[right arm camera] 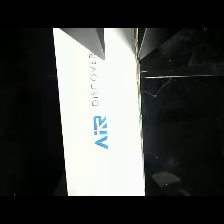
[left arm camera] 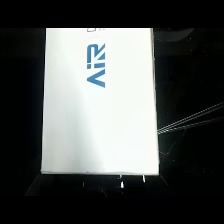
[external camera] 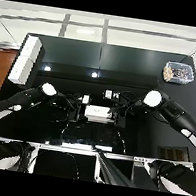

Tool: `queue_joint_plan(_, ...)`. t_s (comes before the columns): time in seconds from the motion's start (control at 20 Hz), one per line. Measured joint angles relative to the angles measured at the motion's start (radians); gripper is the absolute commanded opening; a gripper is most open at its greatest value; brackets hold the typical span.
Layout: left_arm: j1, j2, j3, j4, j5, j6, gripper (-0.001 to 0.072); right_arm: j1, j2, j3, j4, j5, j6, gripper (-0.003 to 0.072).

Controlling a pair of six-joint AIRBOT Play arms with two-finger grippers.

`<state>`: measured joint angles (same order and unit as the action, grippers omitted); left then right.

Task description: Fold the box and place the chain.

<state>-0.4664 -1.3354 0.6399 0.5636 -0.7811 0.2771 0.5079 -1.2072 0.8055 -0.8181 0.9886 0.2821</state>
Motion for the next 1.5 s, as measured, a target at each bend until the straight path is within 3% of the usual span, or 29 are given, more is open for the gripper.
queue_joint_plan(0.3,0.000,0.000,0.000,0.000,0.000,0.000,0.0339,-0.005,0.058,0.015,-0.004,-0.002,0.246,0.0248)
queue_joint_plan(0.35,0.000,0.000,0.000,0.000,0.000,0.000,0.0339,-0.008,0.080,0.018,-0.002,-0.003,0.320,0.0211)
queue_joint_plan(0.4,0.000,0.000,0.000,0.000,0.000,0.000,0.0339,-0.012,0.098,0.020,-0.002,-0.002,0.392,0.0025)
queue_joint_plan(0.45,0.000,0.000,0.000,0.000,0.000,0.000,0.0339,-0.016,0.113,0.021,-0.002,0.001,0.480,0.0013)
queue_joint_plan(0.65,0.000,0.000,0.000,0.000,0.000,0.000,0.0339,-0.024,0.132,-0.009,0.046,0.013,0.682,0.0012)
queue_joint_plan(1.05,0.000,0.000,0.000,0.000,-0.001,0.000,0.0340,-0.026,0.003,-0.060,0.263,-0.060,0.734,0.0014)
queue_joint_plan(1.5,0.000,0.000,0.000,0.000,-0.001,-0.001,0.0339,-0.025,-0.050,-0.079,0.206,-0.135,0.775,0.0015)
